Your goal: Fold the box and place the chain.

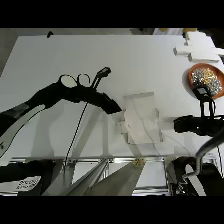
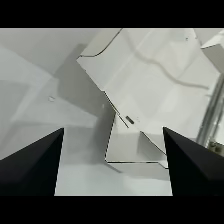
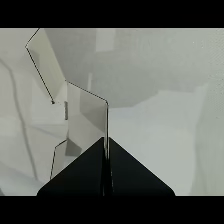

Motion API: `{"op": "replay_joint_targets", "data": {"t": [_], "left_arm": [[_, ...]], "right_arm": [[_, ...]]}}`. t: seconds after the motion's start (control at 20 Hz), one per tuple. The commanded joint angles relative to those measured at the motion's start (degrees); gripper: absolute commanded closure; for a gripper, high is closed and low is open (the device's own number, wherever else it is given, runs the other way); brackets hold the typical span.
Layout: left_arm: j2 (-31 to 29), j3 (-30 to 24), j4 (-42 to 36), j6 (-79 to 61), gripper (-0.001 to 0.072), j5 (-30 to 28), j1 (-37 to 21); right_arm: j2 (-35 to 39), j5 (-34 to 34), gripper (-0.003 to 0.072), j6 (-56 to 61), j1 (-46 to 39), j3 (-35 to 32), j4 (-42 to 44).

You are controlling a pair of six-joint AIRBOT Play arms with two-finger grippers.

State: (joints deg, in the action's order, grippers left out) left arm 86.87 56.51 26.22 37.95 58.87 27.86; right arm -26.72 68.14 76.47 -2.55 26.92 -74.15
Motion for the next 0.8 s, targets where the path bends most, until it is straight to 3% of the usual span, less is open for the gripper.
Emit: {"op": "replay_joint_targets", "data": {"t": [0.0,0.2,0.45,0.75], "left_arm": [[7.5,0.0,-10.3,-9.6,0.0016,4.2,-1.2],[11.0,0.5,-20.9,-16.0,0.0016,2.0,0.1],[12.4,1.4,-20.1,-16.0,0.0017,-0.7,2.6],[14.2,1.4,-16.4,-14.6,0.0019,5.3,3.7]], "right_arm": [[0.0,0.5,0.0672,-0.1,0.0,0.0,0.1],[0.0,1.8,0.0672,-0.5,0.0,0.0,0.0],[0.0,1.7,0.0672,-0.5,0.0,0.0,0.1],[0.0,1.3,0.0672,-0.4,0.0,0.0,0.1]]}}
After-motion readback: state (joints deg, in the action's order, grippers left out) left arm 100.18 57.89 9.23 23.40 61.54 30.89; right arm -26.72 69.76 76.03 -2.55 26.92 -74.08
